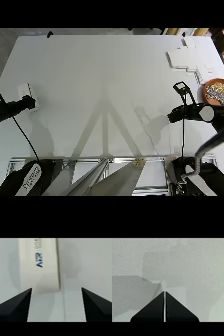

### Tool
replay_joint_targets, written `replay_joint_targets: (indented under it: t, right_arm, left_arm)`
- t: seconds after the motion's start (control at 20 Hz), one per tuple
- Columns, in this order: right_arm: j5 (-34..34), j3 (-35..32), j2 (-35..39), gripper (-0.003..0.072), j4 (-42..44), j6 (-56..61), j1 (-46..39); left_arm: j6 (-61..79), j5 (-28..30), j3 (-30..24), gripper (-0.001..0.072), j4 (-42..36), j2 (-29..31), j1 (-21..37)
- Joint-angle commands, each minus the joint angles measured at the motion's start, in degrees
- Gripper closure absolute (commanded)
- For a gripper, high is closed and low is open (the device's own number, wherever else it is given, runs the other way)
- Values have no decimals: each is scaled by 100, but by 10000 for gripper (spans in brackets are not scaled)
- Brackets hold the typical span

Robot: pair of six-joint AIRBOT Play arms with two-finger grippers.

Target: Fold the box and place the chain.

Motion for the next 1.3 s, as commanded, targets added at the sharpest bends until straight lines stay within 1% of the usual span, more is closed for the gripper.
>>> replay_joint_targets:
  t: [0.0, 0.15, 0.25, 0.3, 0.35, 0.5, 0.65, 0.8, 0.95, 1.25]
  right_arm:
    - [2, -2, -2, 669, 0, 2, 0]
    - [0, -4, -2, 669, 2, 2, 0]
    - [0, -2, -2, 669, 0, 2, -2]
    - [2, -4, -2, 669, 0, 2, -2]
    - [0, -2, -2, 669, 2, 2, -2]
    - [0, -2, -2, 669, 0, 2, -2]
    - [0, -2, -4, 669, 2, 2, -2]
    - [2, -2, -4, 669, 2, 2, -2]
    - [0, -2, -2, 669, 0, 2, -2]
    - [2, -4, -2, 669, 0, 2, -2]
  left_arm:
    - [-26, -577, 4, 15, 46, 146, -446]
    - [-90, -1145, 4, 16, 39, 208, -555]
    - [-101, -1606, 4, 19, 170, 435, -549]
    - [-197, -1766, 4, 38, 291, 634, -549]
    - [-267, -1884, 4, 83, 376, 859, -546]
    - [-352, -2197, 4, 84, 501, 1685, -549]
    - [-367, -2712, 2, 84, 507, 2485, -549]
    - [-367, -3082, 2, 84, 525, 2968, -549]
    - [-367, -3237, 0, 84, 610, 3062, -555]
    - [-372, -3084, 0, 84, 881, 3056, -555]
